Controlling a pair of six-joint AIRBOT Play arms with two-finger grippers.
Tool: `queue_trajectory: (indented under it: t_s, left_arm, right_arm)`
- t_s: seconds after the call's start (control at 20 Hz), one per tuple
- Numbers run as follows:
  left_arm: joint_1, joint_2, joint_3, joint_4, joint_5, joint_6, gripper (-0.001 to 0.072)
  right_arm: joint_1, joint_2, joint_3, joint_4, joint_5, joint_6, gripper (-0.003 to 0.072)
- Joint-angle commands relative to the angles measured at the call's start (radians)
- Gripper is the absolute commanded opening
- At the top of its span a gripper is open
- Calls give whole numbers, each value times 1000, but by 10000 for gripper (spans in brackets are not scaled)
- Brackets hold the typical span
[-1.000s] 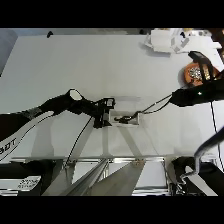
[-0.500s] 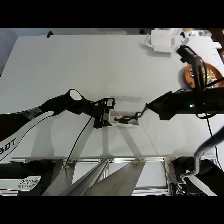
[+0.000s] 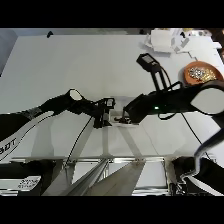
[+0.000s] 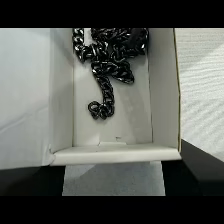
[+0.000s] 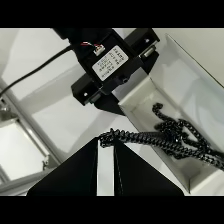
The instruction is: Fold the box and place the chain.
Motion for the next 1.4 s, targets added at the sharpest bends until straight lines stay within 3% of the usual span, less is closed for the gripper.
queue_trajectory:
  t_s: [0.0,0.3,0.4,0.45,0.65,0.8,0.95,1.25,1.35]
  left_arm:
    - [1,0,0,0,0,0,171]
    - [1,0,0,0,0,0,171]
    - [1,0,0,0,0,0,171]
    - [1,0,0,0,0,0,171]
    - [1,0,0,0,0,0,171]
    - [1,0,0,0,0,0,171]
    - [1,0,0,0,0,0,171]
    - [1,0,0,0,0,0,171]
    - [1,0,0,0,0,0,171]
  right_arm:
    - [45,-113,1,-28,-28,6,15]
    - [50,-304,1,-121,-47,101,20]
    - [50,-323,1,-124,-43,102,174]
    - [49,-320,1,-124,-42,102,201]
    - [5,-247,6,-120,18,98,200]
    - [-85,-143,19,-135,104,59,197]
    - [-232,-63,19,-241,167,59,196]
    - [-513,-139,-14,-412,180,77,207]
    - [-565,-187,-34,-433,132,77,324]
